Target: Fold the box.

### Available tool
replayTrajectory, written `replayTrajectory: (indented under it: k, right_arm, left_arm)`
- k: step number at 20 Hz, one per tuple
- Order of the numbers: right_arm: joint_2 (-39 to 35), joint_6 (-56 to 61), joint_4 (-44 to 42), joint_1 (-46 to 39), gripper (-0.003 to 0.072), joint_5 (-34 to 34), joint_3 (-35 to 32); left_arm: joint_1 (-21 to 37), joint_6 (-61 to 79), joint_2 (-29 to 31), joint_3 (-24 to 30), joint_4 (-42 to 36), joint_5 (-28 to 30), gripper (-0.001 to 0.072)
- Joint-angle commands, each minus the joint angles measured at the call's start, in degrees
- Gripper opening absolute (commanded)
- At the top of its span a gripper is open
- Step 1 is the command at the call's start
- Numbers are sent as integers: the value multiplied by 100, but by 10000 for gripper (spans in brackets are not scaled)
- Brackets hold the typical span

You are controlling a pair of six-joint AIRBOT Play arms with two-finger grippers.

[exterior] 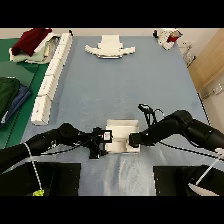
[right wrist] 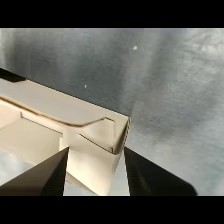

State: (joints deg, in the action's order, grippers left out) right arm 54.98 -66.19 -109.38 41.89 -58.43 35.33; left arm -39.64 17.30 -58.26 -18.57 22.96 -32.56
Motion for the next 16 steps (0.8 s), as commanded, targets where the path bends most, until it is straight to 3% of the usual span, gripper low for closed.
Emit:
replayTrajectory:
  k: [1, 5, 6, 11, 13, 14, 15, 16]
  right_arm:
    - [424, 1399, 1287, 824, 509, -413, 505]
    - [1093, 2339, 2048, 1471, 502, -1058, 1128]
    - [1237, 2472, 2068, 1567, 445, -1150, 1233]
    - [1547, 2791, 2085, 1681, 443, -1143, 1316]
    - [1576, 2826, 2168, 1681, 320, -1141, 1316]
    - [1576, 2828, 2221, 1681, 232, -1147, 1316]
    - [1576, 2826, 2223, 1681, 79, -1145, 1316]
    - [1576, 2826, 2240, 1681, 12, -1145, 1316]
  left_arm:
    - [-2, 0, 0, -4, 0, 0, 505]
    - [-2, 0, 0, -4, 0, 0, 505]
    - [-2, 0, 0, -4, 0, 0, 505]
    - [-2, 0, 0, -4, 0, 0, 505]
    - [-2, 0, 0, -4, 0, 0, 505]
    - [-2, 0, 0, -4, 0, 0, 505]
    - [-2, 0, 0, -4, 0, 0, 505]
    - [-2, 0, 0, -4, 0, 0, 505]
